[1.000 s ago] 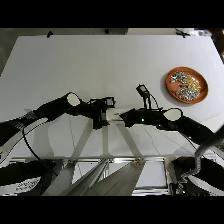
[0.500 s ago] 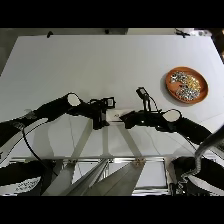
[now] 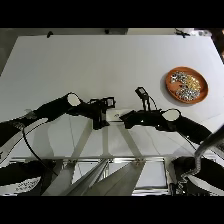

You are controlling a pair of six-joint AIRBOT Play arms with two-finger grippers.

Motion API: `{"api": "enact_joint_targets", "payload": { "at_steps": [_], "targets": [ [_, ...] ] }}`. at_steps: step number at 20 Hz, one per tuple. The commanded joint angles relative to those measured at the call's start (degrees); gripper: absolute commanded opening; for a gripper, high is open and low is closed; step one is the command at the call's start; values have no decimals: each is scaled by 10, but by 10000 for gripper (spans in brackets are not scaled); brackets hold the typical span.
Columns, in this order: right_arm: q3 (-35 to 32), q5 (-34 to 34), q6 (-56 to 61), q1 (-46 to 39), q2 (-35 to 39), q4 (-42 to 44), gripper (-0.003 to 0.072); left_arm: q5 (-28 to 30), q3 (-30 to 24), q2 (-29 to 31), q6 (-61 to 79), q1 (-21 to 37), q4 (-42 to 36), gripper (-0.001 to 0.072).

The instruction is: Fold the box and place the chain.

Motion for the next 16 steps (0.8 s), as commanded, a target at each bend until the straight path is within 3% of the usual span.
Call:
{"api": "enact_joint_targets", "payload": {
  "at_steps": [1,4,6,8,13,16],
  "targets": [
    [32,26,-3,0,24,18,10,1,0,0,3,0,3,392],
    [40,39,2,-3,73,-5,10,1,0,0,3,0,3,392],
    [40,76,59,-23,105,-64,10,1,0,0,3,0,3,392],
    [40,134,151,-53,127,-170,10,1,0,0,3,0,3,392],
    [40,341,428,-107,131,-574,9,1,0,0,3,0,3,392],
    [40,406,450,-111,131,-646,9,1,0,0,3,0,3,392]
  ]
}}
